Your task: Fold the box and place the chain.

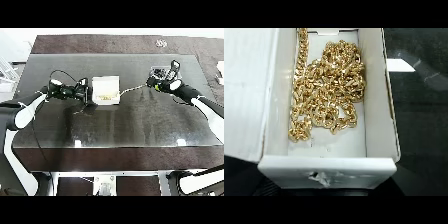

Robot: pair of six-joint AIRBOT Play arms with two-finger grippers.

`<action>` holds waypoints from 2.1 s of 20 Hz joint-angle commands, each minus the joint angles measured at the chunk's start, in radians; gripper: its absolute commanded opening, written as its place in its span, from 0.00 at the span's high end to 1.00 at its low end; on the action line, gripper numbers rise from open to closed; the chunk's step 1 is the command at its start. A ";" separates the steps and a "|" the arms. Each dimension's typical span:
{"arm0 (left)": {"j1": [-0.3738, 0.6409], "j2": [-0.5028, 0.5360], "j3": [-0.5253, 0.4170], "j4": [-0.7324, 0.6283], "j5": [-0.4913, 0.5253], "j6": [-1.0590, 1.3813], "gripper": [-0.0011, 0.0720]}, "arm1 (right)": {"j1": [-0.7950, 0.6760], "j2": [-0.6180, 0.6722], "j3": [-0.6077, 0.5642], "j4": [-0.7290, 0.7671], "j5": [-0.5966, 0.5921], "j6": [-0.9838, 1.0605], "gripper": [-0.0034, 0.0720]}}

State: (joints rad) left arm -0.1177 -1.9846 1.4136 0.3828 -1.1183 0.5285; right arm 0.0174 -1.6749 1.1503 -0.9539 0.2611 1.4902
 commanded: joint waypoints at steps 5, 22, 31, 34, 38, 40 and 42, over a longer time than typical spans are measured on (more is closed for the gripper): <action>0.000 0.001 0.000 0.000 0.000 0.000 0.42 | 0.000 -0.128 0.112 0.117 -0.023 0.002 0.54; 0.000 0.001 0.000 0.000 0.000 0.000 0.42 | 0.205 0.555 0.104 -0.088 0.056 -0.062 0.93; 0.001 0.001 0.000 0.000 0.000 0.000 0.42 | 0.442 0.651 0.104 -0.106 0.073 -0.088 0.93; 0.000 0.001 0.000 0.000 0.000 0.000 0.42 | 0.501 0.625 0.104 -0.105 0.073 -0.088 0.93; 0.001 0.001 0.000 0.000 0.000 0.000 0.42 | 0.536 0.562 0.104 -0.100 0.073 -0.082 0.93; 0.000 0.001 0.000 0.000 0.000 0.000 0.42 | 0.554 0.538 0.103 -0.098 0.073 -0.080 0.93; 0.001 0.001 0.000 0.000 0.000 0.000 0.42 | 0.561 0.517 0.098 -0.098 0.072 -0.080 0.93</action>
State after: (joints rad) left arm -0.1177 -1.9846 1.4136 0.3824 -1.1183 0.5289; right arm 0.5594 -1.1271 1.2526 -1.0546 0.3340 1.4059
